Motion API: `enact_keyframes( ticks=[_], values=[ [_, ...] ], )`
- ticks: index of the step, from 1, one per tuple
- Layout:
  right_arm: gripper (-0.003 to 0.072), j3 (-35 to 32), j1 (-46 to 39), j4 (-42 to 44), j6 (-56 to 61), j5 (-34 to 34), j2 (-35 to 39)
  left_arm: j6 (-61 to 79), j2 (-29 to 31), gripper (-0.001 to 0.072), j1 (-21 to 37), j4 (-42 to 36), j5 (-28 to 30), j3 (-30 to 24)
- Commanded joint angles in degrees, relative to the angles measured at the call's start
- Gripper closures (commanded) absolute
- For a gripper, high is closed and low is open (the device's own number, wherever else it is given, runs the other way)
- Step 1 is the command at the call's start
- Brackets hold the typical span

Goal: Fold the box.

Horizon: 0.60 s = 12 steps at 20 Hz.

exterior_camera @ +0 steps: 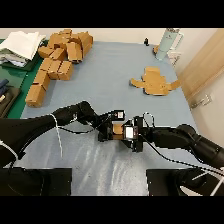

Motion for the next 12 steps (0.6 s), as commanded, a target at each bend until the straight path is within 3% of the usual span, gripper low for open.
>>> enact_keyframes(
  ticks=[1,4,5,12],
  values=[
    [0.011,0.0,-0.1,3.2,0.5,-1.1,4.6,0.0,0.0,0.0296,0.0,0.0,0.0,0.0],
    [0.012,0.0,-2.1,1.5,0.5,1.9,4.8,0.0,0.0,0.0296,0.0,0.0,0.0,0.0],
    [0.018,0.0,-2.9,1.2,0.5,3.1,4.2,0.0,0.0,0.0296,0.0,0.0,0.0,0.0],
    [0.0181,0.0,-3.7,0.4,0.1,4.3,-3.0,0.0,0.0,0.0296,0.0,0.0,0.0,0.0]
  ],
)
